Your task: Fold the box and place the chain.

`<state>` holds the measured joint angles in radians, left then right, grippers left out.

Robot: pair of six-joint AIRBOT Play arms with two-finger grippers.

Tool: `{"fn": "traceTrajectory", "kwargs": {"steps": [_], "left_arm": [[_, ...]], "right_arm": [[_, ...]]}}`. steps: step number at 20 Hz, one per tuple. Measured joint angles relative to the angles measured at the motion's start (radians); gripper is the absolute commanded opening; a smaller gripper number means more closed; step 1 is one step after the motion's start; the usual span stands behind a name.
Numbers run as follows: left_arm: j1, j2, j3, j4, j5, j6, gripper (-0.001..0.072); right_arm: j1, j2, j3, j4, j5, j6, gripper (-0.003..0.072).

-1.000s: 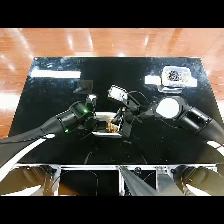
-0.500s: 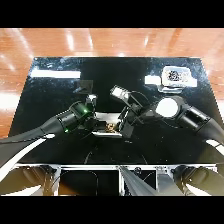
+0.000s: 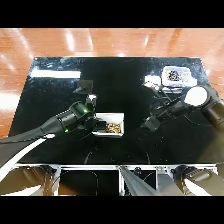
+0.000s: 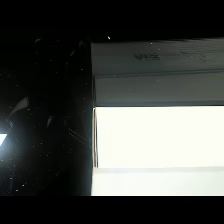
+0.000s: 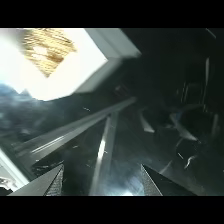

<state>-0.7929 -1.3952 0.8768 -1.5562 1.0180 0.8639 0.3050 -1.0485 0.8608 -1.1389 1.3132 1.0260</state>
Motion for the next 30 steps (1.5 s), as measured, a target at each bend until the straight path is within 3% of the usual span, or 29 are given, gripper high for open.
{"fn": "traceTrajectory", "kwargs": {"steps": [4, 5, 7, 10, 17, 26, 30], "left_arm": [[0.000, 0.000, 0.010, -0.002, 0.001, 0.000, 0.0025], [0.000, 0.000, 0.013, -0.005, 0.001, 0.000, 0.0025], [0.000, 0.000, 0.019, -0.010, 0.003, 0.000, 0.0057], [0.000, 0.001, 0.025, -0.022, -0.018, 0.001, 0.0434], [0.000, 0.014, 0.047, -0.031, 0.021, 0.000, 0.0449], [0.000, 0.033, 0.143, -0.038, 0.172, 0.054, 0.0448], [0.000, 0.107, 0.152, -0.036, 0.253, 0.148, 0.0448]], "right_arm": [[-0.057, 0.003, -0.056, 0.042, 0.000, 0.019, 0.0571], [-0.063, 0.003, -0.066, 0.049, 0.000, 0.020, 0.0720], [-0.070, 0.004, -0.082, 0.060, -0.004, 0.023, 0.0720], [-0.075, 0.004, -0.097, 0.066, -0.011, 0.026, 0.0720], [-0.078, 0.004, -0.107, 0.073, -0.010, 0.039, 0.0720], [-0.078, 0.004, -0.108, 0.089, 0.032, 0.067, 0.0720], [-0.078, 0.004, -0.108, 0.090, 0.040, 0.098, 0.0720]]}}
